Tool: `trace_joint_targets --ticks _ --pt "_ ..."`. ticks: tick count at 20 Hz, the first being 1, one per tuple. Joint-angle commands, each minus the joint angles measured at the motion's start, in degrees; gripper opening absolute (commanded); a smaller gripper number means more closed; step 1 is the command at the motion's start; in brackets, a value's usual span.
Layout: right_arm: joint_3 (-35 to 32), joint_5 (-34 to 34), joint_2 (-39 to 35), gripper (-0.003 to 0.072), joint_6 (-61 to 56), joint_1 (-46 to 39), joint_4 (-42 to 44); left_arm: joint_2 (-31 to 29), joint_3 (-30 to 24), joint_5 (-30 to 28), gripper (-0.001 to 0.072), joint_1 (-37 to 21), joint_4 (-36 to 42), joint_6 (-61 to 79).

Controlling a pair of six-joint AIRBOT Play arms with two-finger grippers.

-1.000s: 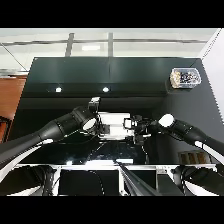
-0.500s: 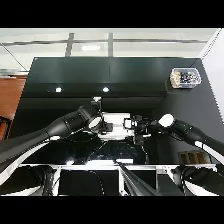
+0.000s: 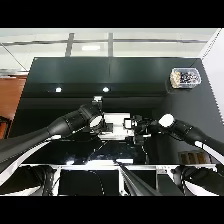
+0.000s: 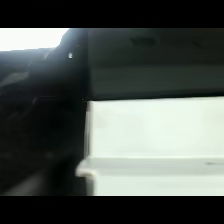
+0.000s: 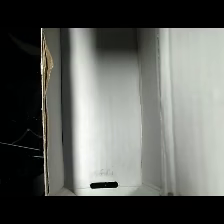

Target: Fold the box and place the chain.

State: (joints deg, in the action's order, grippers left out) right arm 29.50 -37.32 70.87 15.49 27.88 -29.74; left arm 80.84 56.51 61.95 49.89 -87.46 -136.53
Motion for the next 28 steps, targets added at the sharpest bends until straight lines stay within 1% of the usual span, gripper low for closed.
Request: trace_joint_targets --ticks 1,5,8,9,10,11,12,13,19,20,21,22,23,26,28 --pt "0.0 0.07 0.02 0.0016 -0.13 0.02 0.07 0.02 0.07 0.11 0.0444 -0.02 -0.26 -0.42" --pt "0.0 0.07 0.02 0.0016 -0.13 0.0 0.09 0.15 0.04 -0.11 0.0443 -0.02 -0.55 -0.44" --pt "0.0 0.07 0.02 0.0016 -0.13 0.0 0.09 0.79 0.04 0.09 0.044 0.0 1.33 -0.46" --pt "0.0 0.07 0.02 0.0016 -0.13 0.02 0.09 0.87 0.04 0.0 0.0405 0.0 1.62 -0.59" --pt "0.0 0.07 0.02 0.0016 -0.13 0.0 0.09 0.83 0.07 -0.31 0.024 -0.02 1.6 -0.66" --pt "0.0 0.07 0.02 0.0016 -0.13 0.0 0.09 0.83 0.07 -0.44 0.0101 -0.02 1.6 -0.63" --pt "0.0 0.07 0.02 0.0016 -0.13 0.02 0.09 0.83 0.07 -0.39 0.0035 0.0 1.62 -0.37" --pt "0.0 0.07 0.02 0.0016 -0.13 0.0 0.09 0.83 0.07 -0.37 0.0023 0.0 1.6 -0.2" --pt "0.0 0.09 0.02 0.0019 -0.22 0.0 0.09 0.83 0.07 0.11 0.0023 0.0 -0.17 -0.02" --pt "0.0 0.35 0.0 0.0182 -2.78 0.0 0.09 0.83 0.07 0.09 0.0023 -0.02 -0.15 -0.02" --pt "0.02 0.87 0.0 0.047 -5.9 0.0 0.02 0.83 0.07 0.07 0.0023 -0.02 -0.15 -0.04" --pt "0.02 1.09 -0.04 0.0622 -7.26 -0.07 -0.2 0.83 0.07 0.07 0.0023 -0.02 -0.13 -0.04" --pt "0.02 0.68 -0.17 0.062 -8.13 -0.13 -1.07 0.83 0.07 0.09 0.0023 -0.02 -0.11 -0.02" --pt "0.15 -3.89 -2.62 0.062 -9.22 -0.13 -6.34 0.83 0.07 0.04 0.0023 -0.02 -0.13 -0.02" --pt "0.15 -4.81 -5.51 0.061 -11.78 -0.15 -12.26 0.83 0.07 0.07 0.0023 -0.02 -0.17 0.0"
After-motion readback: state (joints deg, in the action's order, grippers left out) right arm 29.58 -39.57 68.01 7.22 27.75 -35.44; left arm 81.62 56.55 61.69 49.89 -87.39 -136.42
